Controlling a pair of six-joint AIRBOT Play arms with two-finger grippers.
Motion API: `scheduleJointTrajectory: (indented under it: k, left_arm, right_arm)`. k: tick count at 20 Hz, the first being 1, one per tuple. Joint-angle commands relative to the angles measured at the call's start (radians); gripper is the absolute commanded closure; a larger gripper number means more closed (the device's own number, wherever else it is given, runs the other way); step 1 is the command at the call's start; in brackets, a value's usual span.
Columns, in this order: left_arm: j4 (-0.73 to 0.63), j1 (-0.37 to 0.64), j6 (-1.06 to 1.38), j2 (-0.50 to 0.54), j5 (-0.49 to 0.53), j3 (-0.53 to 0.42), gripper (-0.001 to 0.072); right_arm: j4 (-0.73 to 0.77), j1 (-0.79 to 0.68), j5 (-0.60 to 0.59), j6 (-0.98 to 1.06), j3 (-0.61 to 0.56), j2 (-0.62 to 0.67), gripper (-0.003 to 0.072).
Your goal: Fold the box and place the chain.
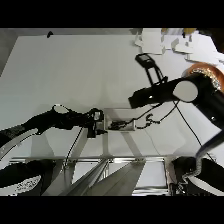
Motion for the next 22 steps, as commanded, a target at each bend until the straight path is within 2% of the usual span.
scheduleJointTrajectory:
  k: [1, 4, 6, 7, 9, 10, 12, 13, 19, 21, 22]
  left_arm:
    - [0.000, 0.000, 0.000, 0.000, 0.000, 0.001, 0.0453]
    - [0.000, 0.000, 0.000, 0.000, 0.000, 0.001, 0.0453]
    - [0.000, 0.000, 0.000, 0.000, 0.000, 0.001, 0.0453]
    - [0.000, 0.000, 0.000, 0.000, 0.000, 0.001, 0.0453]
    - [0.000, 0.000, 0.000, 0.000, 0.000, 0.001, 0.0453]
    - [0.000, 0.000, 0.000, 0.000, 0.000, 0.001, 0.0453]
    - [0.000, 0.000, 0.000, 0.000, 0.000, 0.001, 0.0453]
    - [0.000, 0.000, 0.000, 0.000, 0.000, 0.001, 0.0453]
    - [0.000, 0.000, 0.000, 0.000, 0.000, 0.001, 0.0453]
    - [0.000, 0.000, 0.000, 0.000, 0.000, 0.001, 0.0453]
    - [0.000, 0.000, 0.000, 0.000, 0.000, 0.001, 0.0453]
  right_arm:
    - [-0.136, -0.162, 0.095, 0.000, 0.003, -0.029, 0.0671]
    - [-0.142, -0.245, 0.091, 0.000, -0.050, -0.072, 0.0664]
    - [-0.142, -0.261, 0.092, 0.000, -0.076, -0.112, 0.0484]
    - [-0.141, -0.261, 0.092, 0.000, -0.085, -0.135, 0.0426]
    - [-0.140, -0.261, 0.091, 0.005, -0.095, -0.185, 0.0394]
    - [-0.141, -0.261, 0.092, 0.011, -0.097, -0.213, 0.0351]
    - [-0.141, -0.261, 0.088, 0.012, -0.097, -0.255, 0.0328]
    - [-0.141, -0.261, 0.080, 0.027, -0.097, -0.271, 0.0282]
    - [-0.142, -0.261, 0.035, 0.079, -0.097, -0.341, 0.0292]
    - [-0.142, -0.261, 0.005, 0.081, -0.097, -0.343, 0.0359]
    - [-0.142, -0.261, -0.005, 0.089, -0.097, -0.343, 0.0360]
